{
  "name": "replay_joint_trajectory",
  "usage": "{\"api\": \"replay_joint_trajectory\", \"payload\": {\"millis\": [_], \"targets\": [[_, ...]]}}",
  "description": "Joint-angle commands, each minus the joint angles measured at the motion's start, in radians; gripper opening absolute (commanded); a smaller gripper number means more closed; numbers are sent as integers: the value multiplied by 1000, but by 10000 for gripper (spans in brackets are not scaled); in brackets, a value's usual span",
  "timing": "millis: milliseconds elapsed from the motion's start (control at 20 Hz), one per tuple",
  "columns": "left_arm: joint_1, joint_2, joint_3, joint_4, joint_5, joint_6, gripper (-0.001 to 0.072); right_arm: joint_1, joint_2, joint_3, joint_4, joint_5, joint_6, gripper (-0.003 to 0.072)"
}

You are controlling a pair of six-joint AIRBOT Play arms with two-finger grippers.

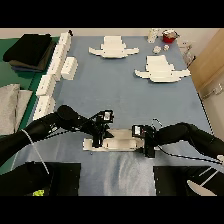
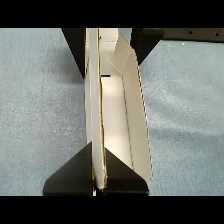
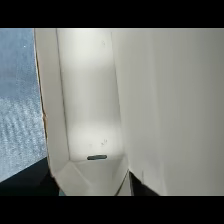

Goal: Fold the box.

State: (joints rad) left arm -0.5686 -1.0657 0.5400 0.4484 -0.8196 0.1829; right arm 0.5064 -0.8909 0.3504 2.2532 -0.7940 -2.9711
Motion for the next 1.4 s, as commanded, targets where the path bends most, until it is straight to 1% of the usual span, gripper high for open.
{"api": "replay_joint_trajectory", "payload": {"millis": [0,450,950,1200,1350], "targets": [[1,0,0,0,0,0,15,1,13,5,11,5,-25,600],[1,0,0,0,0,0,14,17,-50,5,22,6,-29,600],[1,0,0,0,0,0,15,17,-48,6,22,-18,-14,600],[1,0,0,0,0,0,15,17,-50,5,17,18,-14,599],[1,0,0,0,0,0,15,17,-40,5,18,11,-14,600]]}}
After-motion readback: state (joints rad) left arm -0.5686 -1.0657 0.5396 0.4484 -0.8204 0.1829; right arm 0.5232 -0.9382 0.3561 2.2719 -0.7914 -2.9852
